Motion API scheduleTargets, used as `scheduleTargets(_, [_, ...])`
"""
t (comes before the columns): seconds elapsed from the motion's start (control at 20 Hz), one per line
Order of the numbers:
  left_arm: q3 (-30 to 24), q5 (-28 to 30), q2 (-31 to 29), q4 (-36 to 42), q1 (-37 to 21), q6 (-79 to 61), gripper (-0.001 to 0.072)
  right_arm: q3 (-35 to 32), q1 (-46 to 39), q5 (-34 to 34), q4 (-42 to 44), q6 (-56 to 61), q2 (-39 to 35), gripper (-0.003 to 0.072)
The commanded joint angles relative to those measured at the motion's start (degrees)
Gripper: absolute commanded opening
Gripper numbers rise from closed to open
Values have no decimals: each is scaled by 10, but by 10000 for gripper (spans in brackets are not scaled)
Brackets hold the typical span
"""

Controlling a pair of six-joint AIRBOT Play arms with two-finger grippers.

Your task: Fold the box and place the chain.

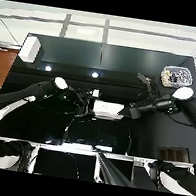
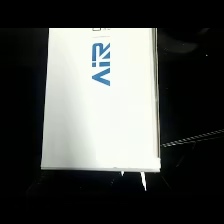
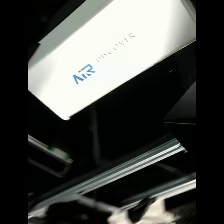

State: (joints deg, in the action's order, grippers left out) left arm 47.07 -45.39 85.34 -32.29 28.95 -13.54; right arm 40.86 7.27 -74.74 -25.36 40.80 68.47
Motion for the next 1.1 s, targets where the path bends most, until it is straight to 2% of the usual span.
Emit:
scheduleTargets(0.0, [0, 0, 0, 0, 0, 0, 282, -61, -3, 103, 91, 59, 20, 18])
scheduleTargets(0.2, [0, 0, 0, 0, 0, 0, 282, -63, 24, 179, 28, 138, 26, 18])
scheduleTargets(0.45, [0, 0, 0, 0, 0, 0, 282, -63, 54, 220, -46, 207, 28, 18])
scheduleTargets(0.55, [0, 0, 0, 0, 0, 0, 284, -62, 58, 221, -50, 208, 28, 18])
scheduleTargets(0.75, [0, -2, 0, 0, 0, 0, 285, -25, 56, 174, -54, 167, 1, 18])
scheduleTargets(0.9, [0, -1, 0, 0, -1, 0, 285, 36, 45, 117, -90, 160, -58, 19])
scheduleTargets(1.05, [1, 1, 0, 0, -2, 1, 293, 83, -11, 73, -146, 166, -131, 18])
